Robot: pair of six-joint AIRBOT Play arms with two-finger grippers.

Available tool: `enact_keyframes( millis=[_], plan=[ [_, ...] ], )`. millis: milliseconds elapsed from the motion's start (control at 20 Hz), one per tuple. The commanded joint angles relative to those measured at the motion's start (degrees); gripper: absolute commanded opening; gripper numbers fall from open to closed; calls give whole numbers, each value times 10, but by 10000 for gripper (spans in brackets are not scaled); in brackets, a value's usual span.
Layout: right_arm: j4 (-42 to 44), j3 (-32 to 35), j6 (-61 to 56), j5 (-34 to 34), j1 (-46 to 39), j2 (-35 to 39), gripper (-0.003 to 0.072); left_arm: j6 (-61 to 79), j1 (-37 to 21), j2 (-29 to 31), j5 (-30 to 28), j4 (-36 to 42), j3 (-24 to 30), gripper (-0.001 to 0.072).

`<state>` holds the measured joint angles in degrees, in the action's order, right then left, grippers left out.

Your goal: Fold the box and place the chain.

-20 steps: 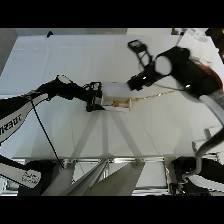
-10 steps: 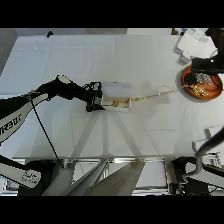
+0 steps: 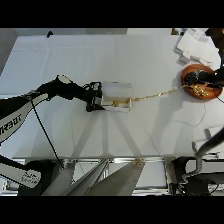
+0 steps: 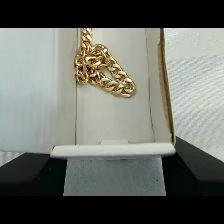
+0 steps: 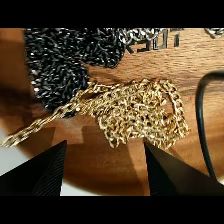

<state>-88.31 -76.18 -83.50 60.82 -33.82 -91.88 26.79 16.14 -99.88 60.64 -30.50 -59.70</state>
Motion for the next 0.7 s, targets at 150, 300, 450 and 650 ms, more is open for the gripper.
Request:
enact_keyframes(
  millis=[150,300,450,650],
  plan=[
    [-8,0,-22,-36,-5,-65,529,0,0,0,0,0,0,278],
    [-48,0,-21,-2,-5,-72,510,0,0,0,0,0,0,278],
    [-63,0,-21,13,-5,-72,315,0,0,0,0,0,0,278],
    [-64,0,-14,13,-4,-69,11,0,0,0,0,0,0,278]
  ],
)
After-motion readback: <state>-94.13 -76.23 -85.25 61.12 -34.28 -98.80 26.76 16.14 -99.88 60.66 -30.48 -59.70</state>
